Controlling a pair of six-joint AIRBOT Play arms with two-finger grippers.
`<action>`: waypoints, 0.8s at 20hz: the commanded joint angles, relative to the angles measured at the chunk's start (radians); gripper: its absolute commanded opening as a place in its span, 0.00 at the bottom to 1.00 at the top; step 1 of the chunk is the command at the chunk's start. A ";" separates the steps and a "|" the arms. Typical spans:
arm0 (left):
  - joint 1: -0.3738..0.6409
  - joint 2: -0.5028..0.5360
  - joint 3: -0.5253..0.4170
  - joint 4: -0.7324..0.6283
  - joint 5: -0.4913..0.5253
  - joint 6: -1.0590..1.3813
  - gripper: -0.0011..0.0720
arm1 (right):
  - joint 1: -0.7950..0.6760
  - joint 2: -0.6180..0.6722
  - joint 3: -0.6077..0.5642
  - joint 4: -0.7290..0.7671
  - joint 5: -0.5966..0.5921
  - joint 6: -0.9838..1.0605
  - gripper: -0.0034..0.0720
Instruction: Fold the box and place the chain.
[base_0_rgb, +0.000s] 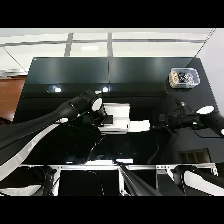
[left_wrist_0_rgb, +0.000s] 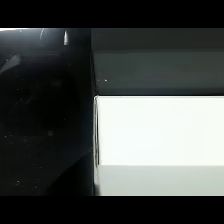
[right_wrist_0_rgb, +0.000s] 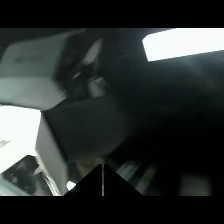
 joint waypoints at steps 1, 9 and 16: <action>0.001 -0.001 0.000 -0.007 -0.004 0.000 0.05 | 0.142 -0.078 -0.007 0.188 -0.065 -0.071 0.06; 0.001 -0.001 0.000 -0.009 -0.006 0.001 0.05 | 0.225 -0.094 0.141 0.214 0.108 -0.168 0.73; 0.001 -0.001 0.000 -0.009 -0.006 0.000 0.05 | 0.334 -0.094 0.229 0.229 0.145 -0.146 0.77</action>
